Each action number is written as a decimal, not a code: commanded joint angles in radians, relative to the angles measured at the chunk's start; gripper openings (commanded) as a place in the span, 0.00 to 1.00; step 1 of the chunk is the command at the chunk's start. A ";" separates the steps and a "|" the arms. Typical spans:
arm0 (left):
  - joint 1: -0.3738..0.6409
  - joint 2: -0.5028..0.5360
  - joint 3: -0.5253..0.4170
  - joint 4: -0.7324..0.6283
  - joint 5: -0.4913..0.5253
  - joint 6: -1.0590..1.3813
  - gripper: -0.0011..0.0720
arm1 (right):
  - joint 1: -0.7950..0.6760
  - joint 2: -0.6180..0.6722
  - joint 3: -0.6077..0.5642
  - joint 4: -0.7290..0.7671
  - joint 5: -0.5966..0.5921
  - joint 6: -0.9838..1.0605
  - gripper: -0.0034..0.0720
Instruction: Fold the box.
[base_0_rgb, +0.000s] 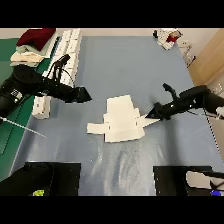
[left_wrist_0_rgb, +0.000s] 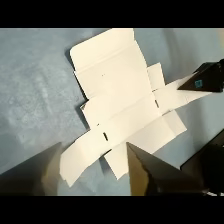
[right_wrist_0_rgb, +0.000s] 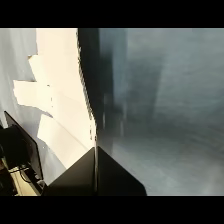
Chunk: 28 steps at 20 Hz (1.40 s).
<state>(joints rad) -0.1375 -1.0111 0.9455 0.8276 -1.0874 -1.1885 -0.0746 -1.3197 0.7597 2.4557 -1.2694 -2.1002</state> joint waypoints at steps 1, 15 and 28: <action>0.059 -0.013 0.002 0.001 -0.158 0.007 0.59 | 0.164 0.214 -0.219 0.021 0.229 0.047 0.05; 0.056 -0.350 -0.054 -0.190 -0.181 0.312 0.59 | 0.320 0.579 -0.482 0.016 0.415 0.085 0.05; -0.027 -0.705 0.074 -0.395 -0.258 0.547 0.59 | 0.320 0.579 -0.482 0.016 0.414 0.085 0.05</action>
<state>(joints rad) -0.1322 -1.6733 0.9806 0.4538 -1.3190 -0.6945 0.2443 -0.7418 0.2787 2.4722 -0.8555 -2.0163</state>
